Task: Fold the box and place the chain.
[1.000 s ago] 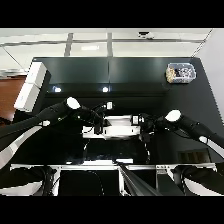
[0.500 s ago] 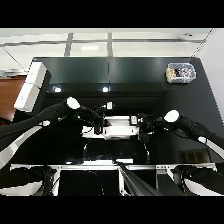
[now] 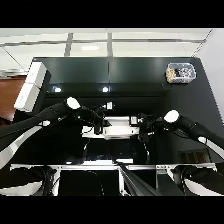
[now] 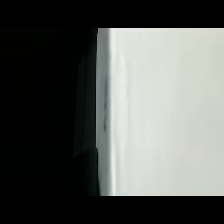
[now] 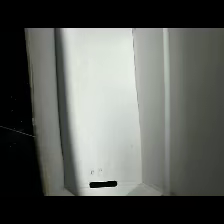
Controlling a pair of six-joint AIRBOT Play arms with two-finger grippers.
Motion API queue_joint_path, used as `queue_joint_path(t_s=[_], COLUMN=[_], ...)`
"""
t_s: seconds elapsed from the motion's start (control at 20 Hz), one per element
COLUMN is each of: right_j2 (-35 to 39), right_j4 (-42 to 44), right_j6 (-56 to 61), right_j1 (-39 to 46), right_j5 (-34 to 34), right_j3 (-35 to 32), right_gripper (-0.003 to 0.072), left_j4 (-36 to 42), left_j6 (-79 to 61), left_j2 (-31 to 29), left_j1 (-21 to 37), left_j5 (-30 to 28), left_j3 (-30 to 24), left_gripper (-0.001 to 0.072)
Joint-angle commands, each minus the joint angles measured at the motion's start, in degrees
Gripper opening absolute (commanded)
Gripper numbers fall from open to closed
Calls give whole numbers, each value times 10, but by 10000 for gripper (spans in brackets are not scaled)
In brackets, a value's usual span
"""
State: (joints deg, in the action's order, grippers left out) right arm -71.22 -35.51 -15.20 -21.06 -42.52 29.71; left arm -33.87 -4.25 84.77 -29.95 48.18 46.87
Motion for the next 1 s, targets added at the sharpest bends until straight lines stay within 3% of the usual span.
queue_joint_path(t_s=[0.0, 0.05, 0.1, 0.25, 0.3, 0.5, 0.6, 0.7, 0.75, 0.8, 0.9, 0.95], right_j2=[0, 0, 0, 0, 0, 0, 0, 0, 0, 0, 0, 0], right_j4=[-2, -3, -3, -3, -3, -3, -3, -3, -3, -3, -2, -2], right_j6=[-2, -2, -2, -2, -2, -2, -2, -2, -2, -2, -2, -2], right_j1=[-2, -2, -2, -2, -2, -2, -2, -2, -1, -1, -1, -1], right_j5=[-3, -3, -3, -2, -1, -1, -1, -1, -1, -1, -1, -1], right_j3=[0, 0, 0, 0, 0, 0, 0, 0, 0, 0, 0, 0], right_gripper=[373, 373, 373, 373, 373, 373, 373, 371, 371, 371, 370, 356], left_j4=[2, 2, 2, -40, -70, -219, -252, -241, -208, -148, -43, 6], left_j6=[1, 2, 4, 91, 134, 323, 453, 577, 609, 611, 561, 524], left_j2=[0, 0, -2, -25, -43, -141, -179, -190, -188, -184, -174, -165], left_j1=[0, 0, 0, 5, 11, 50, 74, 86, 85, 79, 58, 46], left_j5=[9, 13, 20, 33, 33, 46, 102, 182, 202, 216, 208, 201], left_j3=[1, 1, 2, 17, 22, 27, 27, 26, 17, -2, -45, -60], left_gripper=[71, 76, 187, 617, 703, 702, 702, 682, 619, 452, 41, 28])
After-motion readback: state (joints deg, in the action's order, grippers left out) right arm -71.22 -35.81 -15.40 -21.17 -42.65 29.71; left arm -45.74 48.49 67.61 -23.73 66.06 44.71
